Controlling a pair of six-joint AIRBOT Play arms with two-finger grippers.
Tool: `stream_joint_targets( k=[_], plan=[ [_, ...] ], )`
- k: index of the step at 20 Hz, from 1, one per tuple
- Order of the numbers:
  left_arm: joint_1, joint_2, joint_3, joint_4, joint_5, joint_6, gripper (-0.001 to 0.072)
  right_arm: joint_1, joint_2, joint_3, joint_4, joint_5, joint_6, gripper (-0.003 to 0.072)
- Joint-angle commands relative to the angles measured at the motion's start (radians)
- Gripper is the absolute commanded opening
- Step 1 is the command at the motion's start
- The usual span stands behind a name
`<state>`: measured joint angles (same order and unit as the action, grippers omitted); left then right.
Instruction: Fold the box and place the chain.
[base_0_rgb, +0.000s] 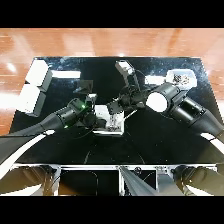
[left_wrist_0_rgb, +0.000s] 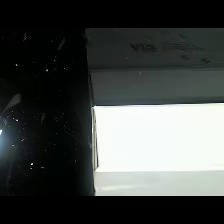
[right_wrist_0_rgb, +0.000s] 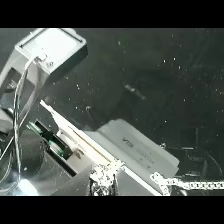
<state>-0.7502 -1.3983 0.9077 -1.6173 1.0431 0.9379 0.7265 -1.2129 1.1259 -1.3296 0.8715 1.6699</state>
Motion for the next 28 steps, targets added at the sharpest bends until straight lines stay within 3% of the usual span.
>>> stream_joint_targets(
  k=[1,7,8,9,10,13,15,17,19,21,23,25,28],
  plan=[
    [0.000,0.000,0.001,0.000,0.000,0.000,0.0023,-0.006,-0.001,0.015,0.041,-0.019,-0.029,0.0030],
    [0.000,0.000,0.001,0.000,0.000,0.000,0.0023,-0.005,-0.006,0.006,0.043,0.069,-0.024,0.0034],
    [0.000,0.000,0.001,0.000,0.000,0.000,0.0022,-0.004,-0.006,-0.003,0.043,0.072,-0.006,0.0101],
    [0.000,0.000,0.001,0.000,0.000,0.000,0.0023,-0.004,-0.006,-0.008,0.043,0.075,0.000,0.0456],
    [0.000,0.000,0.001,0.000,0.000,0.000,0.0023,-0.005,-0.006,-0.008,0.043,0.080,0.000,0.0580],
    [0.000,0.000,0.001,0.000,0.000,0.000,0.0022,-0.025,0.029,-0.008,0.028,0.120,0.000,0.0579],
    [0.000,0.000,0.001,0.000,0.002,0.000,0.0022,-0.081,0.084,-0.011,-0.053,0.225,0.024,0.0580],
    [0.000,0.000,0.001,0.000,0.003,0.000,0.0023,-0.178,0.156,-0.063,-0.190,0.308,0.076,0.0579],
    [0.000,0.000,0.001,0.000,0.003,0.000,0.0022,-0.332,0.217,-0.170,-0.253,0.314,0.097,0.0580],
    [0.000,0.000,0.001,0.000,0.003,0.000,0.0023,-0.521,0.224,-0.279,-0.256,0.232,0.123,0.0580],
    [0.000,0.000,0.001,0.000,0.003,0.000,0.0022,-0.692,0.202,-0.345,-0.238,0.046,0.171,0.0579],
    [0.000,0.000,0.001,0.000,0.003,0.000,0.0022,-0.805,0.119,-0.332,-0.163,-0.056,0.170,0.0579],
    [0.000,0.000,0.001,0.000,0.003,0.000,0.0023,-0.840,-0.066,-0.256,-0.109,-0.139,0.170,0.0579]
  ],
)
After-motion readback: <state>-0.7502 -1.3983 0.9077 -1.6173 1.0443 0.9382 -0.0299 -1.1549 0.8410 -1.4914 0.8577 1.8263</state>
